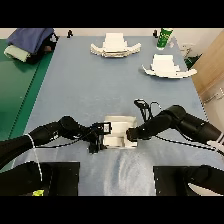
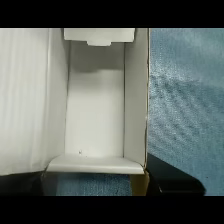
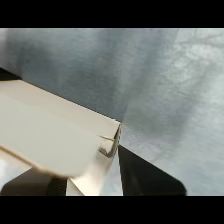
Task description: Fold the box.
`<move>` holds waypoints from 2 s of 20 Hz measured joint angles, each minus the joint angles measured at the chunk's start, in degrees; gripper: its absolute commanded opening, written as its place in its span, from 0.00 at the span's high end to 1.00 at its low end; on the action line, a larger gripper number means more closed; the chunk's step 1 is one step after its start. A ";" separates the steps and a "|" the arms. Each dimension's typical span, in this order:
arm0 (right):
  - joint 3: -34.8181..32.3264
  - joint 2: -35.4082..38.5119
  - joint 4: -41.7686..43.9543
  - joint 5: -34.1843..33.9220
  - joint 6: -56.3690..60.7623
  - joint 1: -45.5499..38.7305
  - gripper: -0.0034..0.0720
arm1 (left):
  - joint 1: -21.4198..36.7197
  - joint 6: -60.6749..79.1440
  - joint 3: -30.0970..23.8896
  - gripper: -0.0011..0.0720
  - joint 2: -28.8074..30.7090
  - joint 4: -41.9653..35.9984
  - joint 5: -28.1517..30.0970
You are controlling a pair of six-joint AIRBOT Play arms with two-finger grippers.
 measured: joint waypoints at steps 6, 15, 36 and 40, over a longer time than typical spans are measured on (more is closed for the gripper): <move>9.57 -9.01 -13.03 -8.11 21.64 9.81 0.33 | 0.00 0.00 0.00 0.27 0.00 0.00 0.02; 12.02 -14.34 -17.51 -13.79 36.33 12.55 0.54 | 0.00 -0.02 0.00 0.27 0.00 0.00 0.02; 14.38 -11.28 -18.21 -17.42 35.19 12.33 0.40 | 0.00 -0.02 0.00 0.27 0.00 -0.04 0.00; 15.61 -6.16 -20.13 -22.05 31.87 9.97 0.94 | 0.00 -0.02 0.00 0.27 0.00 0.00 0.02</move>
